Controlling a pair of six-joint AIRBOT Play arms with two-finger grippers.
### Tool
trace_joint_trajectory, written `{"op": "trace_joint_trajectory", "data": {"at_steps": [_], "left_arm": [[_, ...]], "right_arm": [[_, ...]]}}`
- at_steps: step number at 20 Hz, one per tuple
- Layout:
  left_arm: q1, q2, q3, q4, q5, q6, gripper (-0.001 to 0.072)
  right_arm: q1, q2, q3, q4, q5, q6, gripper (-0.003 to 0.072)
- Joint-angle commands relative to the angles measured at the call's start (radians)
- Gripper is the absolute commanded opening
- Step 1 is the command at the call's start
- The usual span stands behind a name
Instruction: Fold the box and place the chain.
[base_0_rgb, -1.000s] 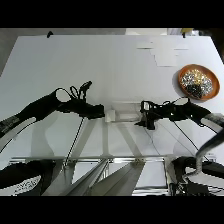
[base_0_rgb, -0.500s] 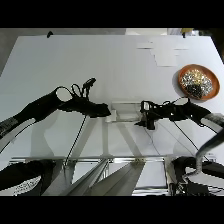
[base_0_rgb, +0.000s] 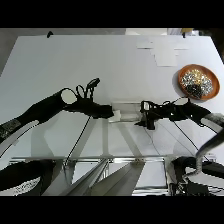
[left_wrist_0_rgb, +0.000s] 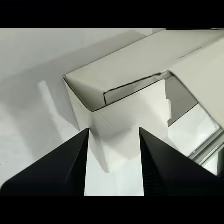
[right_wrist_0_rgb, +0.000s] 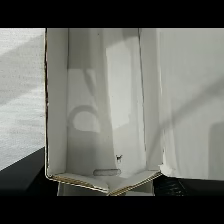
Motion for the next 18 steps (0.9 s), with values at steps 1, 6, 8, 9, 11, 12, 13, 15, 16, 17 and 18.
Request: {"op": "trace_joint_trajectory", "data": {"at_steps": [1,6,8,9,11,12,13,15,16,17,18], "left_arm": [[-0.049,-0.014,0.045,0.119,0.013,-0.146,0.0351],[-0.114,-0.060,0.109,0.227,-0.008,-0.289,0.0351],[-0.135,-0.072,0.126,0.263,-0.025,-0.325,0.0351],[-0.144,-0.078,0.139,0.288,-0.038,-0.350,0.0351],[-0.160,-0.088,0.168,0.341,-0.056,-0.409,0.0351],[-0.165,-0.092,0.180,0.356,-0.063,-0.430,0.0351],[-0.169,-0.093,0.191,0.374,-0.064,-0.458,0.0351],[-0.174,-0.101,0.215,0.429,-0.093,-0.531,0.0351],[-0.178,-0.109,0.232,0.472,-0.127,-0.575,0.0351],[-0.185,-0.118,0.251,0.514,-0.166,-0.620,0.0351],[-0.193,-0.130,0.270,0.551,-0.203,-0.662,0.0351]], "right_arm": [[0.000,0.001,0.000,0.000,0.000,0.000,0.0461],[0.000,0.001,0.000,0.000,0.000,0.000,0.0461],[0.000,0.001,0.000,0.000,0.000,0.000,0.0461],[0.000,0.001,0.000,0.000,0.000,0.000,0.0461],[0.000,0.001,0.000,0.000,0.000,0.000,0.0461],[0.000,0.001,0.000,0.000,0.000,0.000,0.0461],[0.000,0.001,0.000,0.000,0.000,0.000,0.0461],[0.000,0.001,0.000,0.000,0.000,0.000,0.0461],[0.000,0.001,0.000,0.000,0.000,0.000,0.0461],[0.000,0.001,0.000,0.000,0.000,0.000,0.0461],[0.000,0.001,0.000,0.000,0.000,0.000,0.0461]]}}
